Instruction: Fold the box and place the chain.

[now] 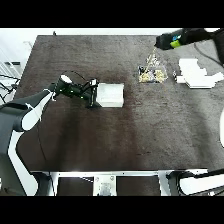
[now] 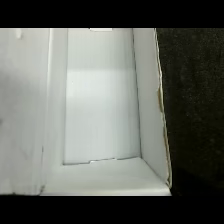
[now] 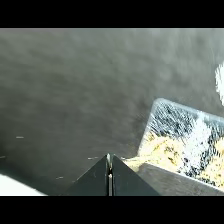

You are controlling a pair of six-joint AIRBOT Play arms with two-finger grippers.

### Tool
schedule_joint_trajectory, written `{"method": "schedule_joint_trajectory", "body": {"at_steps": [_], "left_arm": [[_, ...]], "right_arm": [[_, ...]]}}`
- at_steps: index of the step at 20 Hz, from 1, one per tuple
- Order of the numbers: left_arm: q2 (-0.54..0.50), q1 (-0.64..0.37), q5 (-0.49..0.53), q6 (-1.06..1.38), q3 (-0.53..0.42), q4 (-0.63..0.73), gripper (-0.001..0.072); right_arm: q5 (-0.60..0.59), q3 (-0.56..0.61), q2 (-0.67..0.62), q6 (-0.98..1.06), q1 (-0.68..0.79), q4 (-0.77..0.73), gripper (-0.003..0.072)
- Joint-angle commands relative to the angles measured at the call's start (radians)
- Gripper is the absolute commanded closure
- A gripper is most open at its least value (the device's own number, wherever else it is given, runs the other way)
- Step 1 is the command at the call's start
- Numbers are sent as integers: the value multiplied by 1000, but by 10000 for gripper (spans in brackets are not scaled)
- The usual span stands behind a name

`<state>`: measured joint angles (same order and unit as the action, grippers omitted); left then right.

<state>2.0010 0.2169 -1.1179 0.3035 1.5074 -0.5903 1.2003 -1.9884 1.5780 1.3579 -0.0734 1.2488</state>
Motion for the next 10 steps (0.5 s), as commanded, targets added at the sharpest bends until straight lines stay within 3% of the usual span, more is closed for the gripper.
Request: {"method": "schedule_joint_trajectory", "body": {"at_steps": [1,7,10], "left_arm": [[0,0,0,0,0,0,360],[0,0,0,0,0,0,360],[0,0,0,0,0,0,360]], "right_arm": [[101,-1,-141,-25,-47,1,682],[282,-1,-195,-28,-165,0,681],[308,2,-195,-32,-241,0,681]]}}
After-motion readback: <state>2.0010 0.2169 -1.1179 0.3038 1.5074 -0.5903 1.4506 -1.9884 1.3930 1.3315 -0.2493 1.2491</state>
